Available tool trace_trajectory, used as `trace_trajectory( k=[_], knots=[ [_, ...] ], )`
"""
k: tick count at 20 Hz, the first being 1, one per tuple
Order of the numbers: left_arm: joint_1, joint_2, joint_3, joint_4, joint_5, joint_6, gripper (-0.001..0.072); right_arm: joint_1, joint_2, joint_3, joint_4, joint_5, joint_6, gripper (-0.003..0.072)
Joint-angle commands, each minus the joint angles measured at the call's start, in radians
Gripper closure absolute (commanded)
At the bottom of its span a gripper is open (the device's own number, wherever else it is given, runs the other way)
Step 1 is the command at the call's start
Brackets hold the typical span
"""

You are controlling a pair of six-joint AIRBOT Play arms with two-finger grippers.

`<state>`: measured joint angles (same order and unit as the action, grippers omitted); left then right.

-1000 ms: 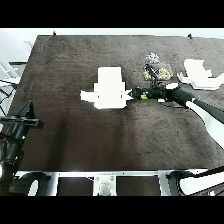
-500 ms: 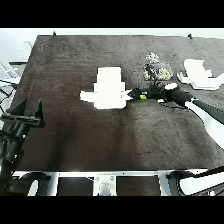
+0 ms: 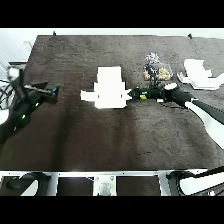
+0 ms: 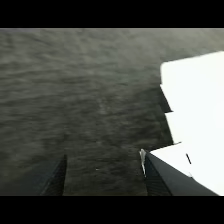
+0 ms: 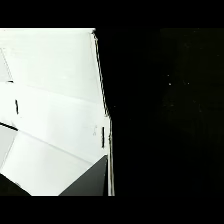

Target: Fold the box and place the chain.

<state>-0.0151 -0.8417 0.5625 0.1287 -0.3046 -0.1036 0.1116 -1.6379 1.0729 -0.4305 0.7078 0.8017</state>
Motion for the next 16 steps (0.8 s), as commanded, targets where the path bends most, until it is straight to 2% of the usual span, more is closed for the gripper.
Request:
trace_trajectory(
  k=[1, 5, 8, 10, 13, 16],
  knots=[
    [0.000, -0.299, 0.219, 0.092, -0.179, -0.085, 0.0180, 0.001, 0.000, 0.001, 0.006, -0.001, 0.011, 0.0680],
    [0.000, -0.559, 0.541, 0.373, -0.403, -0.380, 0.0180, 0.001, -0.001, 0.000, 0.011, -0.002, 0.010, 0.0680],
    [0.000, -0.738, 0.816, 0.531, -0.628, -0.553, 0.0180, 0.001, -0.001, 0.000, 0.011, -0.002, 0.010, 0.0679],
    [0.000, -0.852, 0.987, 0.581, -0.747, -0.640, 0.0180, 0.001, -0.001, 0.000, 0.011, -0.002, 0.010, 0.0679],
    [-0.001, -1.001, 1.190, 0.598, -0.913, -0.716, 0.0180, 0.001, -0.001, 0.000, 0.011, -0.002, 0.010, 0.0678],
    [-0.007, -1.119, 1.310, 0.598, -0.962, -0.770, 0.0180, 0.001, -0.001, 0.000, 0.011, -0.002, 0.010, 0.0678]
  ],
)
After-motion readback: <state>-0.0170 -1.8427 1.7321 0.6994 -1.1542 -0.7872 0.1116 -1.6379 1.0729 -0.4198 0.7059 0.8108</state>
